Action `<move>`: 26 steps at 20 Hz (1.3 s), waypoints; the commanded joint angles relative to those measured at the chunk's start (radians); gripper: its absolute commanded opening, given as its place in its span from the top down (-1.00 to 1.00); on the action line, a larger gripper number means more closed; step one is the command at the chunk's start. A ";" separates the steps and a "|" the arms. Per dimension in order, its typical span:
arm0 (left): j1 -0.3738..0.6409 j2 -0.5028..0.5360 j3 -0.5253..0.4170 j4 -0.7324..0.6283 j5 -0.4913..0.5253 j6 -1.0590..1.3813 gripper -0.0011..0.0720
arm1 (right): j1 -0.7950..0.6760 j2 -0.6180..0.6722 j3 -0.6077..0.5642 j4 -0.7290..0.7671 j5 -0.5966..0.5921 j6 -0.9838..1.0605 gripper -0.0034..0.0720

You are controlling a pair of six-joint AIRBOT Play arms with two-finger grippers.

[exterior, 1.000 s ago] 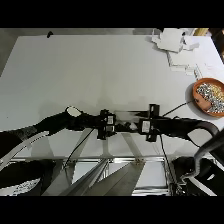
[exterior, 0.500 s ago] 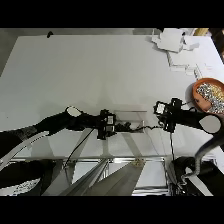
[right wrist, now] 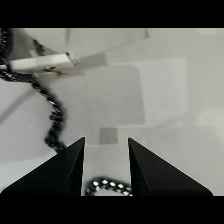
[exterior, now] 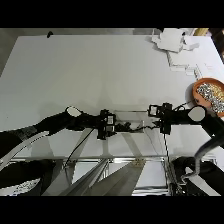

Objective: Fold the box and place the chain.

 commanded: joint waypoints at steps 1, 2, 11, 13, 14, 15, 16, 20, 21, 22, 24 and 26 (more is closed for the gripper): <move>0.001 0.000 0.001 0.000 0.000 0.000 0.22 | -0.001 -0.054 -0.001 0.064 0.057 -0.095 0.18; 0.001 0.000 0.001 0.000 0.000 0.000 0.22 | -0.001 -0.055 -0.002 0.063 0.064 -0.094 0.18; 0.001 0.000 0.001 0.000 0.000 0.000 0.22 | -0.001 -0.055 -0.044 0.100 0.058 -0.125 0.19; 0.001 0.000 0.001 0.000 0.000 0.000 0.22 | -0.001 -0.055 -0.051 0.100 0.045 -0.141 0.35; 0.001 0.000 0.000 0.000 0.000 0.001 0.22 | -0.001 -0.055 -0.051 0.100 0.040 -0.142 0.52; 0.001 0.000 0.001 0.000 0.000 0.000 0.22 | -0.001 -0.055 -0.051 0.101 0.034 -0.142 0.60; 0.001 0.000 0.001 0.000 0.000 0.000 0.22 | -0.001 -0.055 -0.051 0.100 0.030 -0.142 0.65; 0.001 0.000 0.001 0.000 0.000 0.000 0.22 | -0.001 -0.051 -0.051 0.100 0.026 -0.142 0.86; 0.001 0.000 0.001 0.000 0.000 0.001 0.22 | -0.001 -0.047 -0.051 0.099 0.029 -0.141 0.86; 0.001 0.000 0.001 0.000 0.000 0.000 0.22 | -0.001 -0.035 -0.051 0.093 0.038 -0.138 0.86; 0.001 0.000 0.001 0.000 0.000 0.000 0.22 | -0.001 0.009 -0.051 0.092 0.064 -0.137 0.86; 0.001 0.000 0.000 0.000 0.000 0.000 0.22 | -0.001 0.067 -0.051 0.093 0.069 -0.130 0.86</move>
